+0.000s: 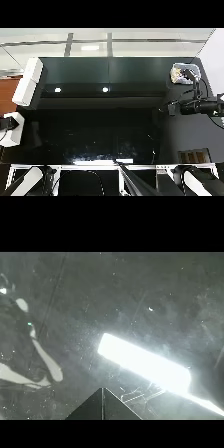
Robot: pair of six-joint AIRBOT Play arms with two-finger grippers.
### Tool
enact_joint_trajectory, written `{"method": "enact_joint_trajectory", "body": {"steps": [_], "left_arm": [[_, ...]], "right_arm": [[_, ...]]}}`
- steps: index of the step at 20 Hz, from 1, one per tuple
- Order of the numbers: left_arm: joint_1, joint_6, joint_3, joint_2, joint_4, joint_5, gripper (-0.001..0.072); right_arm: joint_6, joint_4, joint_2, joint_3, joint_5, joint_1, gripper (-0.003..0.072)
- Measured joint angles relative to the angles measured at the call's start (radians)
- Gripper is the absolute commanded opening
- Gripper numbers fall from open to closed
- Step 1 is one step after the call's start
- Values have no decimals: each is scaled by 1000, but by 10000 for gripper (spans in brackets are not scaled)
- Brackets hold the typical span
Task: Fold the box and place the chain.
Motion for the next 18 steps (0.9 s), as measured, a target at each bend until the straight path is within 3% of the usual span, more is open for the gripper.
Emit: {"method": "enact_joint_trajectory", "body": {"steps": [5,9,10,11,12,17,18], "left_arm": [[29,157,108,-136,-89,-9,299],[11,254,132,-213,-171,60,299],[0,265,135,-229,-184,82,331],[-12,276,137,-246,-188,105,587],[-24,285,139,-259,-191,125,711],[-101,274,241,-269,-201,166,699],[-114,240,280,-262,-202,164,616]], "right_arm": [[0,4,0,0,-5,3,10],[0,5,0,0,13,5,10],[0,5,0,0,15,6,10],[5,5,0,0,18,6,10],[9,6,0,0,19,6,10],[24,8,0,0,22,6,10],[24,8,0,0,22,6,10]]}}
